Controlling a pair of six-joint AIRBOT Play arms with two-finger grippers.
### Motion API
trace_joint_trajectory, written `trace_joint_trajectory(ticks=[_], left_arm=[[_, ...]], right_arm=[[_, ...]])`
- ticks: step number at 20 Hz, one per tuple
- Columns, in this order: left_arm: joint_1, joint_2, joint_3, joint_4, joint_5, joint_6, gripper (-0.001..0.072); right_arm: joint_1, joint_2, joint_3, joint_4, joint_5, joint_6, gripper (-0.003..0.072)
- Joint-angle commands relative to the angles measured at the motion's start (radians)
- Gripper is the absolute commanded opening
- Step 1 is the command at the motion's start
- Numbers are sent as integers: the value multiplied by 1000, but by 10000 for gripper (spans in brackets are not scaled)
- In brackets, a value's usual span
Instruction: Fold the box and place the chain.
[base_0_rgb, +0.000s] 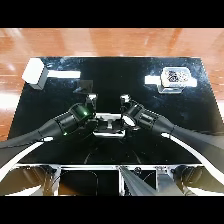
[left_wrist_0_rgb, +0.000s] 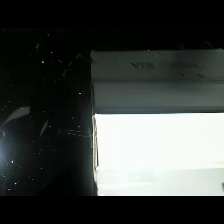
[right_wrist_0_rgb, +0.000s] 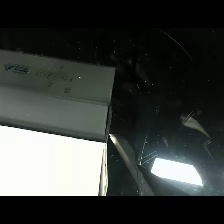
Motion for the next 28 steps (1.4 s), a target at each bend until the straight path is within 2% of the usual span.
trace_joint_trajectory(ticks=[1,2,3,12,13,14,15,21,22,28], left_arm=[[0,0,1,0,0,0,20],[0,0,1,-1,1,0,20],[0,0,1,-3,0,0,20],[0,0,1,-5,1,0,20],[0,0,1,-6,1,0,20],[0,0,1,-7,0,0,20],[0,0,1,-6,0,0,20],[0,0,1,-6,1,0,20],[0,0,1,-7,0,0,20],[0,0,1,-7,0,0,20]], right_arm=[[0,-1,0,14,-5,-8,470],[0,-1,0,22,-5,-27,204],[0,-1,0,39,-11,-56,47],[0,0,0,62,-31,-75,38],[0,0,0,68,-24,-75,80],[-2,0,0,84,-13,-78,341],[-2,0,0,85,-3,-79,392],[-2,7,23,80,13,-81,408],[-3,7,33,74,27,-81,531],[-4,8,54,25,90,-78,529]])
